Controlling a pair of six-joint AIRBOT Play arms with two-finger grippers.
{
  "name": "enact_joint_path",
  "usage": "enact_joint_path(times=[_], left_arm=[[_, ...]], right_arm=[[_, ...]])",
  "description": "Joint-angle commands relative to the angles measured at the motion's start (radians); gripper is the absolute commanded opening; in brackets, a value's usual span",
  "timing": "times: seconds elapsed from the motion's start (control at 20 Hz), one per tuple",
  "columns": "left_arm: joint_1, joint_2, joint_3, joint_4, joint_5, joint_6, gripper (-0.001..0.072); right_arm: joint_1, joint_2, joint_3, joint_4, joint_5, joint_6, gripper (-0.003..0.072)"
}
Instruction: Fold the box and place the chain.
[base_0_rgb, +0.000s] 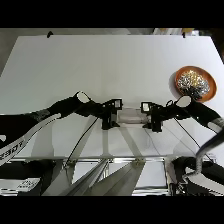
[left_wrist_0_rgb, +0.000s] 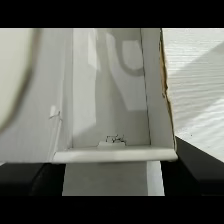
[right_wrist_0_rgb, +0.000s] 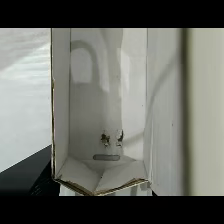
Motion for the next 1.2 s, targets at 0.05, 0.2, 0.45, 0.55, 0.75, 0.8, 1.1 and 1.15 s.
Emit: enact_joint_path(times=[0.05,0.2,0.45,0.55,0.75,0.8,1.1,1.15], left_arm=[[0.0,0.0,0.0,0.0,0.008,0.002,0.0273],[0.0,0.0,0.0,0.0,0.008,0.002,0.0273],[0.0,0.0,0.0,0.0,0.008,0.002,0.0273],[0.0,0.0,0.0,0.0,0.007,0.002,0.0273],[0.0,0.0,0.0,0.0,0.008,0.002,0.0273],[0.0,0.0,0.0,0.0,0.007,0.002,0.0273],[0.0,0.0,0.0,0.0,0.008,0.002,0.0273],[0.0,0.0,0.0,0.0,0.007,0.002,0.0273]], right_arm=[[0.0,0.061,0.002,-0.134,0.018,0.065,0.0477],[0.0,0.159,0.003,-0.22,0.028,0.119,0.0482],[0.0,0.282,0.004,-0.27,0.051,0.192,0.0567],[0.0,0.318,0.008,-0.257,0.077,0.235,0.0574],[0.0,0.388,0.009,-0.145,0.124,0.252,0.0266],[0.0,0.392,0.009,-0.083,0.135,0.251,0.0189],[0.0,0.373,0.009,0.113,0.065,0.254,0.002],[0.0,0.354,0.009,0.117,0.01,0.279,0.002]])
